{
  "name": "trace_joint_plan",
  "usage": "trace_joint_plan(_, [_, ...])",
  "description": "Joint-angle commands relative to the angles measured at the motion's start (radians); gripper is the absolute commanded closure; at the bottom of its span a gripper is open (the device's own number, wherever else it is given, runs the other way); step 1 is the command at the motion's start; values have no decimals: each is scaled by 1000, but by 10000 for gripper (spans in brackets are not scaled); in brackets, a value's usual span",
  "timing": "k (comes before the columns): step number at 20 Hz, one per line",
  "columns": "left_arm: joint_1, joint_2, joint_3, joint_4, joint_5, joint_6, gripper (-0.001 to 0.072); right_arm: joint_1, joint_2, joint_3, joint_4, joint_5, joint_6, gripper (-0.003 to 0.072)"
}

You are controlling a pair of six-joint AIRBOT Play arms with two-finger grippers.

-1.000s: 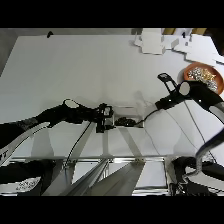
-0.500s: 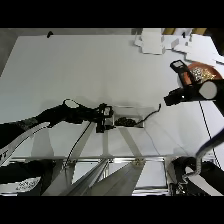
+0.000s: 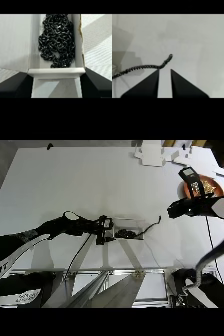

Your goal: Fold the box and place the chain.

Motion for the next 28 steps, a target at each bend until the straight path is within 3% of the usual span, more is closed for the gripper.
trace_joint_plan(1, [0,0,0,0,0,0,574,0,-41,-45,9,-33,3,461])
trace_joint_plan(6, [0,0,0,0,0,0,574,0,-143,-137,9,-129,10,462])
trace_joint_plan(11, [0,0,0,0,0,0,574,0,-244,-141,9,-159,10,462])
trace_joint_plan(28, [0,0,0,0,0,0,574,0,-330,-142,11,-218,12,473])
